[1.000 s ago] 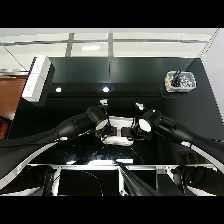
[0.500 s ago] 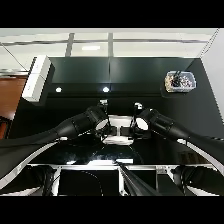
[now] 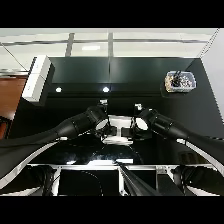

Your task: Fold the box and place the chain.

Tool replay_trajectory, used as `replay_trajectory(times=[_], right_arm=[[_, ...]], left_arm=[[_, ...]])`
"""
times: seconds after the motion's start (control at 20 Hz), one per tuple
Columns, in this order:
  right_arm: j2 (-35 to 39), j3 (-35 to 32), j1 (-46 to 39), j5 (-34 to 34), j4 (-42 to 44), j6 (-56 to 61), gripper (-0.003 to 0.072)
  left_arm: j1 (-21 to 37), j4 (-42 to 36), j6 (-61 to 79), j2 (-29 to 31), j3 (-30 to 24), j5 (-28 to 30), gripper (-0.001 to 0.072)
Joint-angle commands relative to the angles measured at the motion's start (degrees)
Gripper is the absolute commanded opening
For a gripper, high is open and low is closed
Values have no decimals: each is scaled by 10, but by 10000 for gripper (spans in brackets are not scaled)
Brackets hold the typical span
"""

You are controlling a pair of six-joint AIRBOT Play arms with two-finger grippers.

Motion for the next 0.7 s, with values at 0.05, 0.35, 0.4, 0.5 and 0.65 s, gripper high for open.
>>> replay_trajectory(times=[0.05,0.35,0.4,0.5,0.65], right_arm=[[0,1,0,-1,0,-1,132],[1,1,0,-3,-2,-2,14],[2,1,0,-4,-2,-5,93],[7,3,0,-1,-13,-10,358],[40,12,0,12,-20,-54,361]], left_arm=[[0,0,0,0,0,1,27],[0,0,0,0,0,1,27],[0,0,0,0,0,1,27],[0,0,0,0,0,0,27],[0,0,0,0,0,-1,27]])
